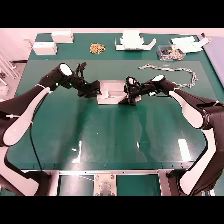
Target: Fold the box and place the chain.
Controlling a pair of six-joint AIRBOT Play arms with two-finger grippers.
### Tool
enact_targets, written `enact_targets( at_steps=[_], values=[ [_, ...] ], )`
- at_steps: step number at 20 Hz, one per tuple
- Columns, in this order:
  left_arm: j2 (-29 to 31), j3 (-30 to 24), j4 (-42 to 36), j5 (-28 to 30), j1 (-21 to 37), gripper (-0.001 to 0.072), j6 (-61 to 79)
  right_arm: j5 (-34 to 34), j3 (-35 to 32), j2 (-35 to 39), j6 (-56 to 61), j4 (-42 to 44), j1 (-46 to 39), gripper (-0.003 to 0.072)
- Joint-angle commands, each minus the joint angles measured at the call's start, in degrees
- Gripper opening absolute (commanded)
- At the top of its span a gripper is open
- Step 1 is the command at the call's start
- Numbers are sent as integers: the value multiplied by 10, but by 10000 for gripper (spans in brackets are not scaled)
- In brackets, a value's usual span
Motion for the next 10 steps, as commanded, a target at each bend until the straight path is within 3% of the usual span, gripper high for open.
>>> enact_targets(
  at_steps=[1,2,9,10],
  values=[
    [-20,32,28,-29,-4,275,-24,0,0,0,0,0,0,520],
    [-28,50,52,-41,-10,165,-35,0,0,0,0,0,0,520],
    [-31,69,93,-51,-27,173,-61,0,0,0,0,0,0,521],
    [-34,74,100,-54,-28,199,-63,0,0,0,0,0,0,521]
  ],
)
